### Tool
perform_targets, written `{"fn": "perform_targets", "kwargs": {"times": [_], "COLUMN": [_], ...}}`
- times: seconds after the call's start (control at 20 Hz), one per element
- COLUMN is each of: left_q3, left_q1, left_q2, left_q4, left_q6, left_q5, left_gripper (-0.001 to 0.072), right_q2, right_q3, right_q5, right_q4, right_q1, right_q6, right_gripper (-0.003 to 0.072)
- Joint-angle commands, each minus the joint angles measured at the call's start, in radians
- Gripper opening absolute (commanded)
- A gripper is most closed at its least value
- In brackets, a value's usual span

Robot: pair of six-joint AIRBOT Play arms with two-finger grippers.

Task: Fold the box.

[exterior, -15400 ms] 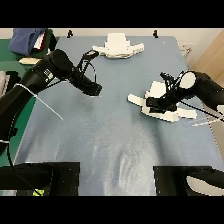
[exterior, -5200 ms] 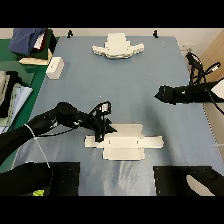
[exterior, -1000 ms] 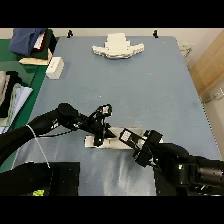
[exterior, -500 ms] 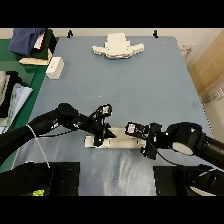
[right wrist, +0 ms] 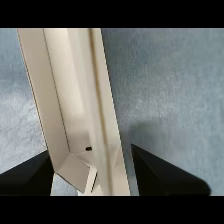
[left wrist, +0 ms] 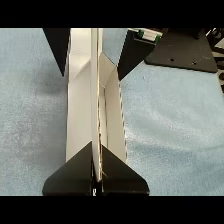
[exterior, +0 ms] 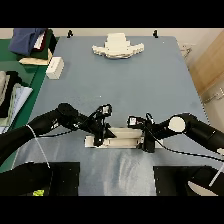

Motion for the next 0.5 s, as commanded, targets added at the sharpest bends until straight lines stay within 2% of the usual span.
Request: {"fn": "perform_targets", "kwargs": {"times": [0.0, 0.15, 0.45], "left_q3": [0.0, 0.0, 0.0], "left_q1": [0.001, 0.001, 0.001], "left_q2": [0.001, 0.001, 0.001], "left_q4": [0.0, 0.0, 0.0], "left_q6": [0.0, 0.0, 0.0], "left_q5": [0.0, 0.0, 0.0], "left_gripper": [0.0017, 0.0016, 0.0016], "right_q2": [-0.027, 0.002, 0.068], "right_q3": [0.001, -0.01, -0.125], "right_q5": [0.014, 0.057, -0.063], "right_q4": [0.06, 0.087, 0.175], "right_q1": [-0.018, -0.018, -0.026], "right_q6": [-0.05, -0.097, -0.267], "right_gripper": [0.072, 0.072, 0.072]}}
